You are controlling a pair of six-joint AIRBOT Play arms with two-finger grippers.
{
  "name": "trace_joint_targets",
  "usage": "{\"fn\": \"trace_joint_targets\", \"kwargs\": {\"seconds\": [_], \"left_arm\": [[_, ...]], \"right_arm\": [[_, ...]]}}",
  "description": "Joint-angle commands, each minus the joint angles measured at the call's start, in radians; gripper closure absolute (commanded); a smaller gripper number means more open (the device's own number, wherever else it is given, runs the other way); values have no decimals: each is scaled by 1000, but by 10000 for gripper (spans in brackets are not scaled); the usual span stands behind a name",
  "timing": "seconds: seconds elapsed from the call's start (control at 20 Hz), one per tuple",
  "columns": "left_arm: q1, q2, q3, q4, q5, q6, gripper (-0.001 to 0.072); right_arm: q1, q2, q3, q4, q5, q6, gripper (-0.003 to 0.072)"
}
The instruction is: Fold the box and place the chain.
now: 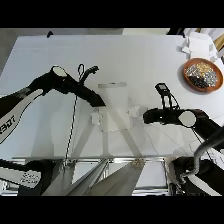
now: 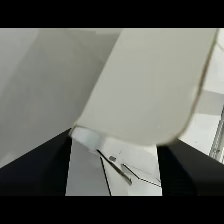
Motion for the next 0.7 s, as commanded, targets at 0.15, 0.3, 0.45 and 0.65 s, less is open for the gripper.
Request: {"fn": "trace_joint_targets", "kwargs": {"seconds": [0.15,0.3,0.45,0.65], "left_arm": [[-43,-21,3,-62,-28,123,300],[-57,-21,3,-26,-25,129,548],[-55,-20,3,7,-16,129,705],[-57,-19,3,8,-13,288,707]], "right_arm": [[1,1,-1,0,1,2,668],[1,1,-1,0,1,2,668],[1,1,-1,0,1,2,668],[1,2,0,9,10,2,662]]}}
